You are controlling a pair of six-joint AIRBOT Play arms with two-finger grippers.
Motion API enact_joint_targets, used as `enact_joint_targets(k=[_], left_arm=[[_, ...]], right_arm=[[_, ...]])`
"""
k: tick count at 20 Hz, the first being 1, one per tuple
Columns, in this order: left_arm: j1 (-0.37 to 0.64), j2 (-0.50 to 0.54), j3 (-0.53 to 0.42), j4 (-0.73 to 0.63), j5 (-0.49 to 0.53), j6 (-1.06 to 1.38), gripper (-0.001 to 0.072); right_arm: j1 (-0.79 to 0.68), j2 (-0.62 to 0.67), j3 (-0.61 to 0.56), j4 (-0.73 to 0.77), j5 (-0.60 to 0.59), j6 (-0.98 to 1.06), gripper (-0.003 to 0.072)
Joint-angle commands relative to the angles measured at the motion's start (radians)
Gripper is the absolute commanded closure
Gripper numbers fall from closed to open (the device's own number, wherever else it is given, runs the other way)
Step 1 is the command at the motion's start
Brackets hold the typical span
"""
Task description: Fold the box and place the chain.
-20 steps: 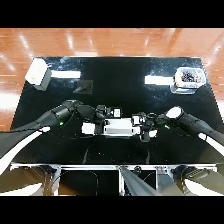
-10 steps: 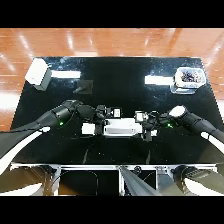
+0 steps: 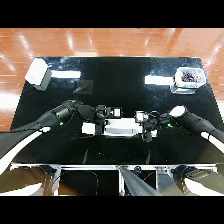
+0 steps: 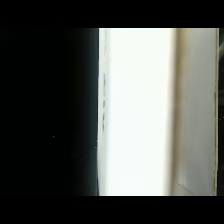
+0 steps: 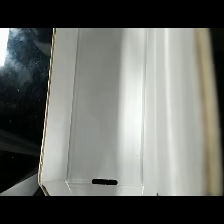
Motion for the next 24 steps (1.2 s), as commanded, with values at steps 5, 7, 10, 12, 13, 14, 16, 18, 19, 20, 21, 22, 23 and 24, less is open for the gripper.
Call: enact_joint_targets(k=[5, 7, 10, 12, 13, 14, 16, 18, 19, 20, 21, 22, 23, 24], left_arm=[[0.001, 0.001, 0.000, 0.001, 0.000, -0.001, 0.0693], [0.001, 0.001, 0.000, 0.001, 0.000, -0.001, 0.0693], [0.001, 0.001, 0.000, 0.001, 0.000, -0.001, 0.0693], [0.001, 0.001, 0.000, 0.001, 0.000, -0.001, 0.0693], [0.001, 0.001, 0.000, 0.001, 0.000, -0.001, 0.0693], [0.001, 0.001, 0.000, 0.001, -0.001, -0.001, 0.0693], [0.001, 0.001, 0.000, 0.001, -0.001, -0.001, 0.0693], [0.001, 0.001, 0.000, 0.000, 0.000, -0.001, 0.0693], [0.001, 0.001, 0.000, 0.001, 0.000, -0.001, 0.0693], [0.001, 0.001, 0.000, 0.001, 0.000, -0.001, 0.0693], [0.001, 0.001, 0.000, 0.000, 0.000, -0.001, 0.0693], [0.001, 0.001, 0.000, 0.000, 0.000, -0.001, 0.0693], [0.001, 0.001, 0.000, 0.001, 0.000, -0.001, 0.0693], [0.001, 0.001, 0.000, 0.000, 0.000, -0.001, 0.0693]], right_arm=[[0.001, 0.001, 0.000, 0.008, -0.019, 0.014, -0.0006], [0.009, 0.000, 0.000, -0.002, -0.025, 0.019, -0.0006], [0.013, 0.000, 0.000, -0.003, -0.029, 0.020, 0.0116], [0.013, 0.000, 0.000, -0.003, -0.029, 0.020, 0.0162], [0.013, 0.000, 0.000, -0.003, -0.029, 0.020, 0.0162], [0.013, 0.000, 0.000, -0.003, -0.029, 0.020, 0.0162], [0.014, 0.000, 0.000, -0.003, -0.029, 0.020, 0.0162], [0.014, 0.000, 0.000, -0.003, -0.029, 0.020, 0.0155], [0.015, 0.000, 0.000, -0.004, -0.030, 0.019, 0.0155], [0.018, 0.000, 0.000, -0.002, -0.031, 0.019, 0.0155], [0.023, 0.000, 0.000, -0.005, -0.037, 0.019, 0.0155], [0.027, 0.000, 0.000, -0.006, -0.042, 0.019, 0.0155], [0.030, 0.000, 0.000, -0.006, -0.049, 0.021, 0.0155], [0.030, 0.000, 0.000, -0.005, -0.049, 0.022, 0.0156]])
